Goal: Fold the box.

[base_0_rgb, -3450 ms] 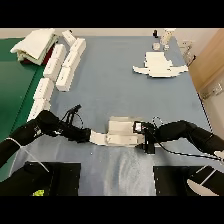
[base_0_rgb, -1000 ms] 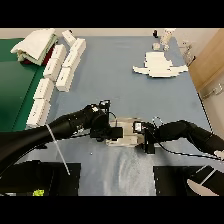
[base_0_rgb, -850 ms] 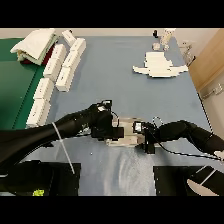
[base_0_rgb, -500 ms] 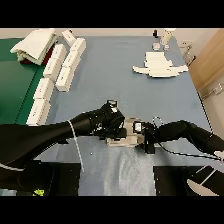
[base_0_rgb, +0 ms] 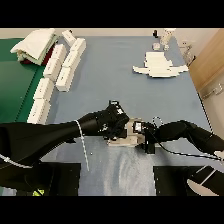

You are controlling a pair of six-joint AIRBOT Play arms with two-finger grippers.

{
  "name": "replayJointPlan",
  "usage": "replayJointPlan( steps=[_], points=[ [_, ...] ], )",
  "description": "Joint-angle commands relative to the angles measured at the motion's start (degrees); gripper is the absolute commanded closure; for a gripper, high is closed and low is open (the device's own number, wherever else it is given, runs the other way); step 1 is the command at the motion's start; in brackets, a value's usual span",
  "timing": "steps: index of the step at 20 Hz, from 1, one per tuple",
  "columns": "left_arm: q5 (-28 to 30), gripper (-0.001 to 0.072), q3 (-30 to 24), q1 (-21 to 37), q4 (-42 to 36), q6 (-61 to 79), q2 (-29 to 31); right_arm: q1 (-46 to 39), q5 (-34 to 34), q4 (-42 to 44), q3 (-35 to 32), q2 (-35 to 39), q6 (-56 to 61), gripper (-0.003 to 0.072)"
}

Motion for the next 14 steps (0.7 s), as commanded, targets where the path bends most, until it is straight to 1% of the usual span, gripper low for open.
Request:
replayJointPlan(
  steps=[1,4,5,6,7,11,14],
  points=[
    [-0.22,0.0695,0.13,-0.31,0.46,-0.17,-0.33,0.04,0.02,0.02,0.04,-0.02,-0.02,0.0126],
    [-0.87,0.0694,0.15,-0.31,0.26,-0.15,-0.33,0.04,0.02,0.02,0.04,-0.02,-0.02,0.0125],
    [-0.70,0.0675,0.15,-0.31,0.17,-0.11,-0.33,0.04,0.02,0.02,0.04,-0.02,-0.02,0.0125],
    [-0.52,0.0373,0.15,-0.31,0.02,-0.13,-0.33,0.04,0.02,0.02,0.04,-0.02,-0.02,0.0125],
    [-0.63,0.0131,0.13,-0.31,0.02,-0.44,-0.33,0.04,0.02,0.02,0.04,-0.02,-0.02,0.0125],
    [-0.52,0.0131,0.13,-0.31,0.59,-2.14,-0.35,0.04,0.02,0.02,0.04,-0.02,-0.02,0.0125],
    [-0.59,0.0132,0.15,-0.31,0.50,-2.14,-1.42,0.04,0.02,0.02,0.04,-0.02,-0.02,0.0125]
  ],
)
